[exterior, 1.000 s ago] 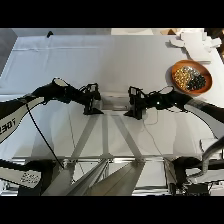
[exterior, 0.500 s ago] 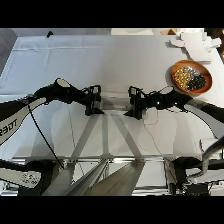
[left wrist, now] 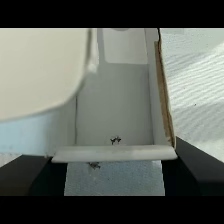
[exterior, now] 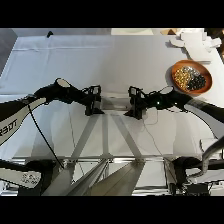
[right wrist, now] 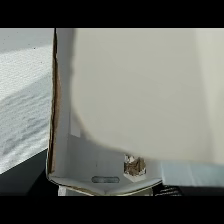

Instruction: Fold the box and place the chain.

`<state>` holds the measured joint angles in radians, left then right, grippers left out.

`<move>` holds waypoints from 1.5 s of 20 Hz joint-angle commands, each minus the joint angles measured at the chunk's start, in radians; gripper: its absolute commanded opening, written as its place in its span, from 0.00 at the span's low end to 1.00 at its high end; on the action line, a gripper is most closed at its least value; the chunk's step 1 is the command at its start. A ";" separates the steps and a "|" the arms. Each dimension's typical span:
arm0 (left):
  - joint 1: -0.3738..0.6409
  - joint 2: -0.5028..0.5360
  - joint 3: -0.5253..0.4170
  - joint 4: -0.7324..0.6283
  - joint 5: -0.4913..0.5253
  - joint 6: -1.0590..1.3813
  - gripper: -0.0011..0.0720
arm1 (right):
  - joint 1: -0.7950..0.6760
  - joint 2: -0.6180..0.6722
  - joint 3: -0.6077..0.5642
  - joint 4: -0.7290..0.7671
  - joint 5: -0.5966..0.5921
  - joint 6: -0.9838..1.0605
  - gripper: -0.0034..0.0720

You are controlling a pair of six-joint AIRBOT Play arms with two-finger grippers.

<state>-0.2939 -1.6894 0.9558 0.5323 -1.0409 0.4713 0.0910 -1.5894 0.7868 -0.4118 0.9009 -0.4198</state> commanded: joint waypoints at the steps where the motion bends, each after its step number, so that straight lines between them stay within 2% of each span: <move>1: -0.001 -0.001 -0.001 0.003 -0.002 0.000 0.45 | 0.001 0.000 0.000 0.000 0.000 0.000 0.66; 17: -0.001 -0.001 -0.001 0.003 -0.002 0.000 0.45 | 0.001 0.000 0.000 0.001 0.000 0.000 0.66; 18: -0.001 -0.001 -0.001 0.003 -0.002 0.000 0.45 | 0.001 0.000 0.000 0.001 0.000 0.000 0.68; 20: -0.001 -0.001 -0.001 0.003 -0.002 0.000 0.45 | 0.001 0.000 0.000 -0.003 0.001 0.000 0.92; 24: -0.001 -0.001 -0.001 0.003 -0.002 0.000 0.45 | 0.001 0.014 0.000 -0.081 0.002 0.006 0.93; 30: -0.001 -0.001 -0.001 0.003 -0.002 0.000 0.45 | 0.000 0.083 0.000 -0.262 0.000 0.219 0.93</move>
<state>-0.2951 -1.6894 0.9554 0.5362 -1.0447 0.4725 0.0914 -1.5368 0.7868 -0.5789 0.9020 -0.3038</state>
